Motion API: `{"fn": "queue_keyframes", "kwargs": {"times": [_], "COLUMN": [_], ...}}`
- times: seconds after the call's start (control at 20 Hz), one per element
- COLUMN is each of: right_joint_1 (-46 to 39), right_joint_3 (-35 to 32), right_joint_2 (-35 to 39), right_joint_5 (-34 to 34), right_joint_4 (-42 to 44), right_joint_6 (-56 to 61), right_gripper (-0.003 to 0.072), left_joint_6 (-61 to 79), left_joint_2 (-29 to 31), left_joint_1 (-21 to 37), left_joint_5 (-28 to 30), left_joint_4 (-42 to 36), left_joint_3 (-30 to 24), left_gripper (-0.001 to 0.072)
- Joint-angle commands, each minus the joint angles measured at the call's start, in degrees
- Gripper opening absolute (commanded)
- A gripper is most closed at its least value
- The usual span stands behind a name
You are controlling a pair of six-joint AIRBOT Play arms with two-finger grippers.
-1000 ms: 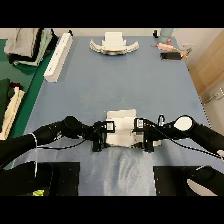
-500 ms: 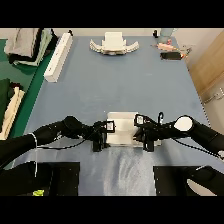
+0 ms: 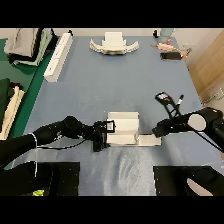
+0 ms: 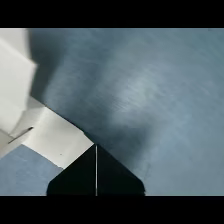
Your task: Fold the box.
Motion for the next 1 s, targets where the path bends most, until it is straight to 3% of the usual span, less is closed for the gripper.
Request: {"fn": "queue_keyframes", "kwargs": {"times": [0.0,0.2,0.55,0.95], "right_joint_1": [-5.7,-13.9,-14.9,-14.9], "right_joint_3": [1.1,-2.4,-4.9,-4.9], "right_joint_2": [0.6,-5.2,-13.8,-10.8], "right_joint_5": [8.9,6.1,2.9,3.9], "right_joint_4": [-11.9,-0.6,23.2,31.6], "right_joint_6": [24.0,21.2,3.3,-3.6], "right_gripper": [0.0004,0.0003,0.0003,0.0004], "left_joint_6": [0.1,0.0,0.0,0.0], "left_joint_2": [0.0,0.0,0.0,0.0], "left_joint_1": [0.0,0.0,0.0,0.0], "left_joint_5": [-0.1,0.0,-0.1,0.0], "left_joint_4": [0.0,0.0,0.0,0.0], "left_joint_3": [0.1,0.1,0.1,0.1], "left_gripper": [0.0408,0.0408,0.0408,0.0408]}}
